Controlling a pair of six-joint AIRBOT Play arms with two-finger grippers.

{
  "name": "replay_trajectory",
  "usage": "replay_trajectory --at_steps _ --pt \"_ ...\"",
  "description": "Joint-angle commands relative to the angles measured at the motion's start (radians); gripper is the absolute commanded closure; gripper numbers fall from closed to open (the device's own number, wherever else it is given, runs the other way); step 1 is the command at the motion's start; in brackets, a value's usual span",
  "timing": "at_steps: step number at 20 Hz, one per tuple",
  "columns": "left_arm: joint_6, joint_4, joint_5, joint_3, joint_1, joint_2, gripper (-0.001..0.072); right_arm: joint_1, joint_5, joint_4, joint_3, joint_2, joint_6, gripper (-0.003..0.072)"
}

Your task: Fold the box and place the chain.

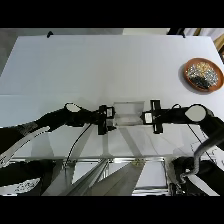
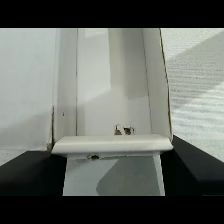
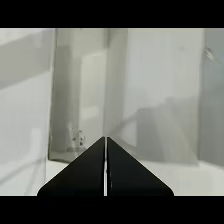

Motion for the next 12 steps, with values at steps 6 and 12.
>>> replay_trajectory --at_steps 6,12 --pt "0.0 0.0 0.0 0.001 0.0 0.001 0.0456 -0.304 -0.159 -0.206 0.0 0.057 1.107 0.0675" --pt "0.0 0.0 0.0 0.001 0.0 0.001 0.0456 -0.336 -0.013 -0.306 0.0 -0.051 1.283 0.0678"
